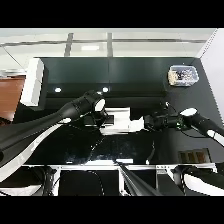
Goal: Fold the box and place the chain.
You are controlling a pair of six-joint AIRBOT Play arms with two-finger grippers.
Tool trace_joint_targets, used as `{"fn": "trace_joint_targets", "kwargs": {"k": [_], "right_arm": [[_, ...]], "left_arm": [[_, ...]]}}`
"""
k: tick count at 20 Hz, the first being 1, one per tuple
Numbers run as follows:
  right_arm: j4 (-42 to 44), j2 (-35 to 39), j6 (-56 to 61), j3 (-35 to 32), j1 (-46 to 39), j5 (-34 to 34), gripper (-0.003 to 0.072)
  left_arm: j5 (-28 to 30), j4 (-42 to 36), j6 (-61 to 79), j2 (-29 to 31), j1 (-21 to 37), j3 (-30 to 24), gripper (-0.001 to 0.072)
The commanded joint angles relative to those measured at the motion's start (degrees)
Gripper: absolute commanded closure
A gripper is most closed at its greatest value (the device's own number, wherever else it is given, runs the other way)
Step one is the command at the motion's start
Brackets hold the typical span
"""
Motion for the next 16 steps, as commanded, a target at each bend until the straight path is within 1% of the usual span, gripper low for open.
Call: {"fn": "trace_joint_targets", "kwargs": {"k": [1,2,3,4,5,6,7,8,9,13,16], "right_arm": [[0.26,-1.05,-0.96,5.18,2.25,4.94,0.0232],[0.31,-1.05,-0.94,6.73,2.25,6.95,0.0057],[0.33,-1.05,-0.09,7.82,2.32,8.55,0.0058],[0.09,-1.05,1.53,8.33,2.73,8.72,0.0093],[-0.33,-1.05,2.8,8.7,3.65,8.5,0.0096],[-0.44,-1.05,2.95,9.03,5.05,8.22,0.0128],[-0.81,-1.05,2.97,9.62,6.62,8.04,0.0216],[-1.53,-1.05,3.13,10.47,8.11,7.72,0.0279],[-3.98,-1.05,4.33,11.93,9.7,7.28,0.0333],[-18.51,-1.05,16.63,18.75,14.97,6.58,0.0332],[-24.87,-1.05,22.75,21.73,18.62,5.84,0.0333]], "left_arm": [[0.17,-0.02,-0.02,-0.02,0.04,0.02,0.0684],[0.17,-0.04,-0.02,-0.02,0.04,0.02,0.0683],[0.2,-0.02,-0.02,-0.02,0.04,0.02,0.0684],[0.2,-0.04,-0.02,-0.02,0.04,0.02,0.0683],[0.22,-0.02,-0.02,-0.02,0.04,0.02,0.0684],[0.24,-0.02,-0.02,-0.02,0.04,0.02,0.0684],[0.42,-0.02,-0.02,-0.02,0.04,0.02,0.0684],[0.61,-0.02,-0.02,-0.02,0.04,0.02,0.0684],[0.85,-0.04,-0.02,-0.02,0.04,0.02,0.0684],[1.22,-0.44,-0.02,-0.02,0.04,0.02,0.0684],[1.25,-0.44,-0.02,-0.02,0.04,0.02,0.0683]]}}
